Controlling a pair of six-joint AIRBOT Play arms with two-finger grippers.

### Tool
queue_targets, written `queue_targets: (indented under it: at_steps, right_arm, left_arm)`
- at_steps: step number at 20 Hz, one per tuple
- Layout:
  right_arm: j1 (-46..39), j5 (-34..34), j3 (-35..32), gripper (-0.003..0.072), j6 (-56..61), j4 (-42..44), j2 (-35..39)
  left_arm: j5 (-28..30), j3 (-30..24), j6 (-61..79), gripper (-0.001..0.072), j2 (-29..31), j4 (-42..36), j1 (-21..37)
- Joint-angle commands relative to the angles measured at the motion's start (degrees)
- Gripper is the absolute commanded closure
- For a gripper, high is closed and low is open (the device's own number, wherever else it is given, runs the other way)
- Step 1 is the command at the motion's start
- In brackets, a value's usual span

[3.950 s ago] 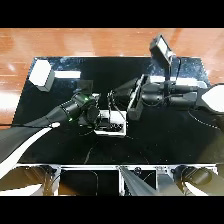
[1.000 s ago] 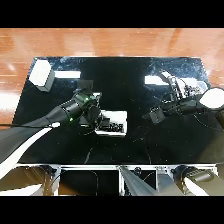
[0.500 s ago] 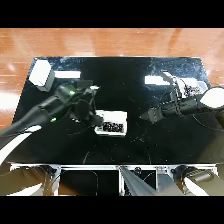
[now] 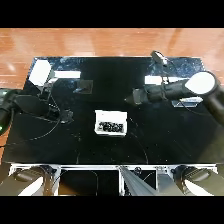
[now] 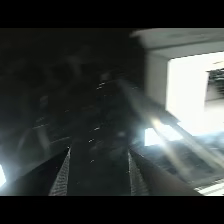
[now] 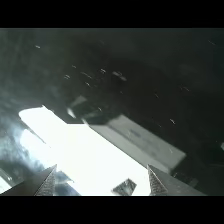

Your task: Fold the box and place the chain.

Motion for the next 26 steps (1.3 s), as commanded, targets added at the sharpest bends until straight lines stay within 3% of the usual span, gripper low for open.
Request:
queue_targets:
  at_steps: [1,6,13,17,26]
  right_arm:
    - [2.23,-1.22,7.74,-0.0020,-0.20,-0.39,-9.03]
    - [2.71,7.41,15.91,-0.0019,-13.94,-2.49,-21.07]
    - [9.68,14.88,15.89,-0.0020,-27.85,-5.70,-21.75]
    - [13.62,18.25,15.89,-0.0020,-29.42,-7.41,-21.73]
    - [22.03,16.98,15.87,-0.0019,-27.10,-23.06,-21.75]
  left_arm:
    - [-1.57,-1.66,8.28,0.0244,1.22,-8.76,3.80]
    - [1.46,-1.73,8.24,0.0244,1.20,-8.76,2.49]
    - [0.66,-1.75,8.24,0.0244,0.90,-8.74,2.51]
    - [0.50,-1.75,8.26,0.0244,0.76,-8.74,2.51]
    - [0.39,-1.77,9.29,0.0244,0.76,-8.24,2.51]
